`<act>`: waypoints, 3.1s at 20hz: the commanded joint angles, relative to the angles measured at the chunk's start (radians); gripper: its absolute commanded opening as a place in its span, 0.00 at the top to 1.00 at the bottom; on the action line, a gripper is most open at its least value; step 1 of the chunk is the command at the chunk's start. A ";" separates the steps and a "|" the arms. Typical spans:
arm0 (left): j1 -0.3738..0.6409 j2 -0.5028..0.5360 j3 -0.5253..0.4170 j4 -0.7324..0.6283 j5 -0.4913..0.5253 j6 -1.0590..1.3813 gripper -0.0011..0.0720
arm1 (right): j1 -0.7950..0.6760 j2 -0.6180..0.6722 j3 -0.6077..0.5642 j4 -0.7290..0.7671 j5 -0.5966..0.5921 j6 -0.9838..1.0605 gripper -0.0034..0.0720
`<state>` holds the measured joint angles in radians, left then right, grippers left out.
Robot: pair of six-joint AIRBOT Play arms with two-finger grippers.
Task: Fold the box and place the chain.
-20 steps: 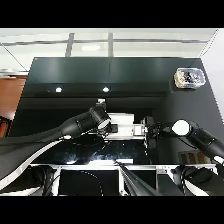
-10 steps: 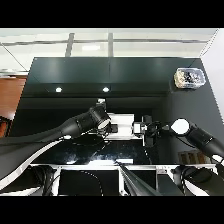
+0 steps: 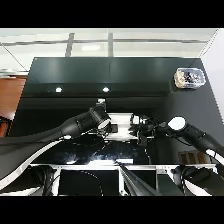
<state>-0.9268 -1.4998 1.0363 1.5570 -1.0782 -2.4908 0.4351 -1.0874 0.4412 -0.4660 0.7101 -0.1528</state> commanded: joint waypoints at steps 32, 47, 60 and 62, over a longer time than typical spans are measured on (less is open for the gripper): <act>0.000 0.000 0.000 -0.004 0.000 0.000 0.95 | -0.724 0.221 0.000 -0.283 0.240 1.268 0.94; 0.000 0.000 0.000 -0.003 0.002 0.000 0.95 | -0.423 -0.113 -0.048 -0.009 0.353 1.173 0.94; 0.000 0.000 0.000 -0.003 0.000 0.000 0.95 | -0.401 -0.113 0.097 0.023 0.539 1.104 0.10; 0.000 0.000 0.000 -0.003 0.000 0.000 0.95 | -0.351 -0.113 0.097 0.010 0.504 1.106 0.07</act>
<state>-0.9264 -1.4998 1.0367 1.5536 -1.0767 -2.4905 0.0433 -1.1999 0.5346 -0.4515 1.2453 0.9436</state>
